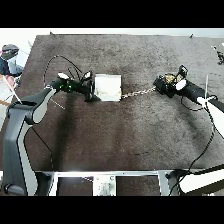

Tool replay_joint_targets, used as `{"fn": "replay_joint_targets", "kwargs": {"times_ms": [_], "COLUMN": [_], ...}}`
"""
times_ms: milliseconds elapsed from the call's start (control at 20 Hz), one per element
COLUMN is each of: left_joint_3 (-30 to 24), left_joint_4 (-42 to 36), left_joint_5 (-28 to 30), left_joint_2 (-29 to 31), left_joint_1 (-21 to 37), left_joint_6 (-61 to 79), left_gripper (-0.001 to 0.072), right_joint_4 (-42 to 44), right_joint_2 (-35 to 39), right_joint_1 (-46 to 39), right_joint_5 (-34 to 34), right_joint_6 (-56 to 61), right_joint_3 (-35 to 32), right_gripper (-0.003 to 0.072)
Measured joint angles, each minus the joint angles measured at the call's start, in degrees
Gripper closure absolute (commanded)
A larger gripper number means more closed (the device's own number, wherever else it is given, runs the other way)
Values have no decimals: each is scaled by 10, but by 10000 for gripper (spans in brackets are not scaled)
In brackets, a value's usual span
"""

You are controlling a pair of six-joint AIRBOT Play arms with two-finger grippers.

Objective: Fold the box and place the chain.

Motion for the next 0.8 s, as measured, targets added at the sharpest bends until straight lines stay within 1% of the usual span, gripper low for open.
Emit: {"fn": "replay_joint_targets", "kwargs": {"times_ms": [150,250,350,550,650,800], "left_joint_3": [0,0,0,0,0,0], "left_joint_4": [0,0,0,0,0,0], "left_joint_5": [0,0,0,0,0,0], "left_joint_2": [0,0,0,0,0,0], "left_joint_1": [0,0,0,0,0,0], "left_joint_6": [0,0,0,0,0,0], "left_gripper": [255,254,254,255,254,255], "right_joint_4": [1,2,2,2,2,2], "right_joint_2": [7,26,55,143,188,244], "right_joint_1": [6,18,35,85,116,168], "right_joint_5": [3,15,31,44,31,-16], "right_joint_6": [-2,-7,-13,-31,-37,-45], "right_joint_3": [0,0,0,0,0,1], "right_gripper": [677,677,677,677,677,678]}}
